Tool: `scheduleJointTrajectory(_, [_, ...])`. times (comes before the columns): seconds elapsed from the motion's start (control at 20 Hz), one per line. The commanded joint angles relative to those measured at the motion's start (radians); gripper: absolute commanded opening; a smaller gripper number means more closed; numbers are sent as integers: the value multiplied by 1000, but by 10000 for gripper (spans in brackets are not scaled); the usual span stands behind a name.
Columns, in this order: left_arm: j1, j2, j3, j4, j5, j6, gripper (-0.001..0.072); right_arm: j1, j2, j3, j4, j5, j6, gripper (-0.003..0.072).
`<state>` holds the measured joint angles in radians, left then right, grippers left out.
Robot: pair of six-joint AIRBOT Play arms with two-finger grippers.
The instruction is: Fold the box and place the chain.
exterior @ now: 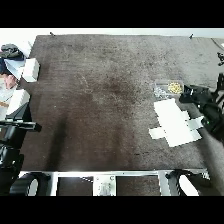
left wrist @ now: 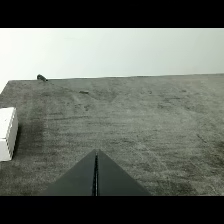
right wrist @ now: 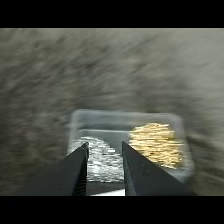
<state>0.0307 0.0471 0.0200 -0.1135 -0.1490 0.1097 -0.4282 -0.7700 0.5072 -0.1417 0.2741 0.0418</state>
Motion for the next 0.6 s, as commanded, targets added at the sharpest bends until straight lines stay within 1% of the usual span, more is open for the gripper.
scheduleJointTrajectory(0.0, [-1,0,0,0,0,0,11,-225,-267,211,-346,476,346,406])
scheduleJointTrajectory(0.05, [-1,0,0,0,1,0,11,-292,-315,266,-463,551,419,537])
scheduleJointTrajectory(0.1, [-1,0,0,0,0,0,11,-348,-343,306,-528,581,427,658])
scheduleJointTrajectory(0.15, [-1,0,0,0,0,0,11,-409,-350,336,-563,591,452,651])
scheduleJointTrajectory(0.2, [-1,0,0,0,0,0,10,-460,-348,356,-566,592,497,651])
scheduleJointTrajectory(0.25, [-1,0,0,0,1,0,11,-506,-352,383,-570,610,518,651])
scheduleJointTrajectory(0.3, [-1,0,0,0,0,0,11,-546,-366,419,-589,653,518,650])
scheduleJointTrajectory(0.35, [-1,0,0,0,0,0,11,-573,-398,472,-625,721,526,650])
scheduleJointTrajectory(0.4, [-1,0,0,0,0,0,11,-589,-451,537,-666,809,532,629])
scheduleJointTrajectory(0.45, [-1,0,0,0,0,0,11,-599,-508,599,-703,889,539,593])
scheduleJointTrajectory(0.55, [-1,0,0,0,0,0,11,-608,-625,716,-803,1022,586,592])
